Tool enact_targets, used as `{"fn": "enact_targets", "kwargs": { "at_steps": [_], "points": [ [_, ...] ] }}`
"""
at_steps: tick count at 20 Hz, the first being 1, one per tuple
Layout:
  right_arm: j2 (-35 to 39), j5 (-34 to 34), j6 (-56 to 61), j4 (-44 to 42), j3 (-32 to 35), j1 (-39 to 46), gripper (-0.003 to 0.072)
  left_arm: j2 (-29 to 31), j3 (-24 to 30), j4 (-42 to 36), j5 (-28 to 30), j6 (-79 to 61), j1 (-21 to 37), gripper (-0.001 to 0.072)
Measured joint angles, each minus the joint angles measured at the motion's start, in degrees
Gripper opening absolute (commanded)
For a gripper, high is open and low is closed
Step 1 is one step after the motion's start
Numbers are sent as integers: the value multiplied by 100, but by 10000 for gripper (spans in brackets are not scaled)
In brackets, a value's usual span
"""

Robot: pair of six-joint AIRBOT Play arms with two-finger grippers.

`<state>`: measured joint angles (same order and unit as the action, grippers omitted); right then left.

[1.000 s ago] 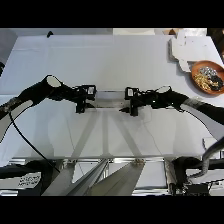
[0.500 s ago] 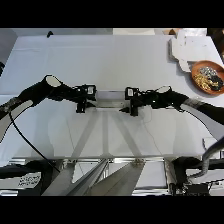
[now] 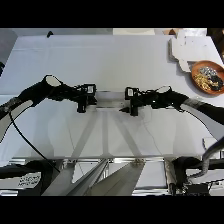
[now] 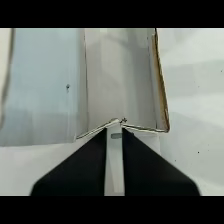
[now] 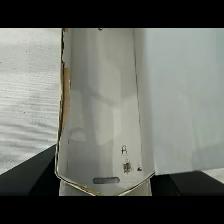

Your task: Fold the box and place the chain.

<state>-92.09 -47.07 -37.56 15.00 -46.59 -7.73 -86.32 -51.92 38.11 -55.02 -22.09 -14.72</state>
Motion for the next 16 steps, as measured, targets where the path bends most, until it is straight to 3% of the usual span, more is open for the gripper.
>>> {"fn": "enact_targets", "kwargs": {
  "at_steps": [4,6,7,9,11,12,16],
  "points": [
    [0,2,0,0,0,0,476,-44,0,-90,-7,85,0,485],
    [0,0,0,2,0,0,476,-81,0,-116,2,136,0,481],
    [0,0,0,2,0,2,476,-94,0,-122,9,153,0,425],
    [0,-2,-2,2,0,2,476,-109,0,-118,37,186,0,190],
    [0,-4,-7,4,-2,0,476,-116,0,-136,57,197,4,53],
    [0,-4,-7,4,-2,0,476,-116,0,-133,61,212,4,14],
    [0,-4,-7,2,-2,0,476,50,0,-107,68,214,72,13]
  ]
}}
